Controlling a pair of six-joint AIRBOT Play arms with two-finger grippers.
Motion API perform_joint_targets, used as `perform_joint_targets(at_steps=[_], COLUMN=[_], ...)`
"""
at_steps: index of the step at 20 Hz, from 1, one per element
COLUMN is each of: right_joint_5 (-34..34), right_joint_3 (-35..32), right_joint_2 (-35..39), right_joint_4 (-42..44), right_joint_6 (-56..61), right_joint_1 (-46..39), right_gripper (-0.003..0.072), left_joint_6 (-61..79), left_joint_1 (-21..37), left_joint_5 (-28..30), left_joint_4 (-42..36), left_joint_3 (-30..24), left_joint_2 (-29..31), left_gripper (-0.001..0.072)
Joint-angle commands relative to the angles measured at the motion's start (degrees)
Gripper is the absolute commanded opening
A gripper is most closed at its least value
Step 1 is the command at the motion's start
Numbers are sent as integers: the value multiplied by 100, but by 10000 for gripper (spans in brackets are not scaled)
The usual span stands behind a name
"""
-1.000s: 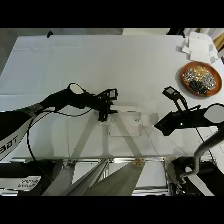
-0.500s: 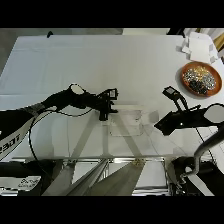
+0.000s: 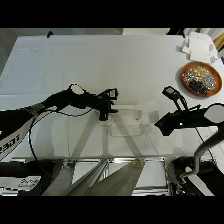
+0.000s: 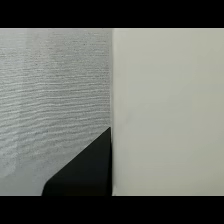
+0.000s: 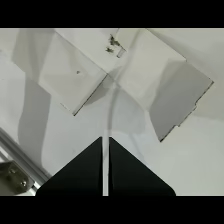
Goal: Fold the box and place the chain.
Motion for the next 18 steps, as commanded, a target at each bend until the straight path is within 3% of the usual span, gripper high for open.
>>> perform_joint_targets(at_steps=[1,5,8,10,12,13,18], right_joint_5=[122,125,190,162,-186,-616,-2382], right_joint_3=[2,2,0,-22,-186,-363,-1051], right_joint_2=[2,-4,-4,-2,-2,-2,-4], right_joint_4=[662,232,-37,-61,-74,-116,-793], right_joint_6=[-1211,-3272,-3189,-3123,-3167,-3193,-3193], right_joint_1=[37,798,1327,1425,1427,1456,2155], right_gripper=[11,12,17,150,594,673,677], left_joint_6=[2,2,2,2,2,2,2], left_joint_1=[-4,-4,-4,-4,-4,-4,-4], left_joint_5=[-4,-2,-4,-4,-4,-4,-4], left_joint_4=[7,7,4,4,4,4,4], left_joint_3=[-2,-2,-2,-2,-2,-2,-2], left_joint_2=[2,2,2,2,2,2,2], left_gripper=[9,9,9,9,9,9,9])
